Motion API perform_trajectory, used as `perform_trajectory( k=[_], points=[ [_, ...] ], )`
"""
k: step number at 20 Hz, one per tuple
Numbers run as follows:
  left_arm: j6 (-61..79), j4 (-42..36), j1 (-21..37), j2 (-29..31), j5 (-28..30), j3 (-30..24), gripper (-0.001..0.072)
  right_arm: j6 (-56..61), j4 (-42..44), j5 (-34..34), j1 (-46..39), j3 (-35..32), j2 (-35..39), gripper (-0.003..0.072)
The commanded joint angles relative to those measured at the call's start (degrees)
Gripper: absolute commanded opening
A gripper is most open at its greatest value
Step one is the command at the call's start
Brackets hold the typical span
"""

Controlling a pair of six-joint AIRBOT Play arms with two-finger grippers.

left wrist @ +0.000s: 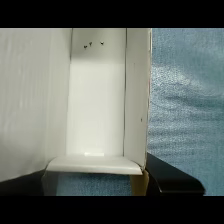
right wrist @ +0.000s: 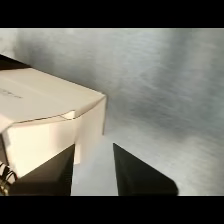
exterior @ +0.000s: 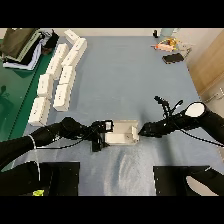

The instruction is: Fold the box.

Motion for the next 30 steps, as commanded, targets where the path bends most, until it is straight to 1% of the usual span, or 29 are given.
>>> perform_trajectory(
  k=[1,3,6,9,13,16,21,25,30],
  points=[
    [0.02,0.0,-0.02,-0.02,0.02,0.0,0.0413,-2.32,3.32,-0.39,1.46,-0.02,-0.02,0.0389],
    [0.02,0.0,-0.02,-0.02,0.0,0.0,0.0414,-2.25,3.08,-1.81,3.8,-0.02,-0.02,0.0391],
    [0.0,0.0,-0.02,-0.02,0.02,0.0,0.0414,2.64,0.0,-7.48,8.26,0.02,-0.02,0.0395],
    [0.02,0.0,-0.02,-0.02,0.0,0.0,0.0413,12.48,-8.72,-11.21,13.35,0.37,-0.02,0.0395],
    [0.02,0.0,-0.02,-0.02,0.02,0.0,0.0413,25.83,-19.28,-11.91,21.9,3.67,-1.07,0.0394],
    [0.0,0.0,-0.02,-0.02,0.02,0.0,0.0413,38.45,-28.96,-9.92,29.33,8.46,-4.92,0.0394],
    [0.02,0.0,-0.02,-0.02,0.0,0.0,0.0413,58.82,-44.3,0.31,39.32,17.51,-14.62,0.0393],
    [0.0,0.0,-0.02,-0.02,0.02,0.0,0.0414,64.61,-45.68,1.84,40.83,20.11,-19.61,0.0394],
    [0.0,0.0,-0.02,-0.02,0.02,0.0,0.0413,67.84,-49.37,3.17,40.79,20.11,-20.13,0.0364]
  ],
)
